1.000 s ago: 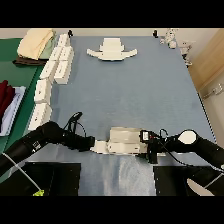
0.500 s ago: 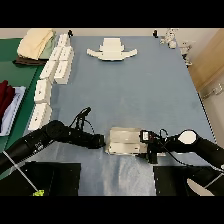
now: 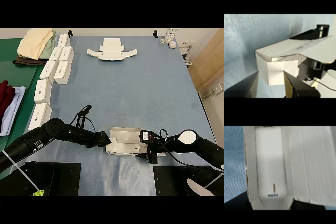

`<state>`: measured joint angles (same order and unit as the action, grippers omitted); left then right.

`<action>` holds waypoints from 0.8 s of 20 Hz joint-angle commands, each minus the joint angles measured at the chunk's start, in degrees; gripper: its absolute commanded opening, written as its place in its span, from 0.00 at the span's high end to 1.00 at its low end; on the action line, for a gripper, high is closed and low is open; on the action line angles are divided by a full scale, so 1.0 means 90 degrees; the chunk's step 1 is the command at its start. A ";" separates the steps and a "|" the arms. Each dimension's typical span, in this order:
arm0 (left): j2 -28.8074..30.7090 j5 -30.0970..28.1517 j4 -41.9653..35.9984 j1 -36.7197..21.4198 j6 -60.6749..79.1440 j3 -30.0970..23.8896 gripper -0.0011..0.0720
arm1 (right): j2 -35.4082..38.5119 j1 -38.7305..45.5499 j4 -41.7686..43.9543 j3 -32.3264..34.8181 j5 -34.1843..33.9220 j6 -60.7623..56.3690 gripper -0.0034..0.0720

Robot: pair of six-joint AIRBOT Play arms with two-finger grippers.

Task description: Fold the box.

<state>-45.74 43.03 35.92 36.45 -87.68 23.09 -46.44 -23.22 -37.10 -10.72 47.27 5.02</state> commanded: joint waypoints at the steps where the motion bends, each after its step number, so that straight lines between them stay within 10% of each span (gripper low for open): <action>1: -0.0005 -0.0121 -0.0039 0.0000 -0.0029 0.0010 0.34 | 0.0002 -0.0002 0.0002 -0.0005 0.0000 0.0000 0.20; 16: -0.1651 0.0495 0.3854 0.2633 -0.4966 0.2045 0.35 | 0.0002 -0.0002 0.0002 -0.0005 0.0000 0.0000 0.20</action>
<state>-56.66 44.45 62.85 56.18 -122.10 37.71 -46.44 -23.22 -37.10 -10.72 47.24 5.04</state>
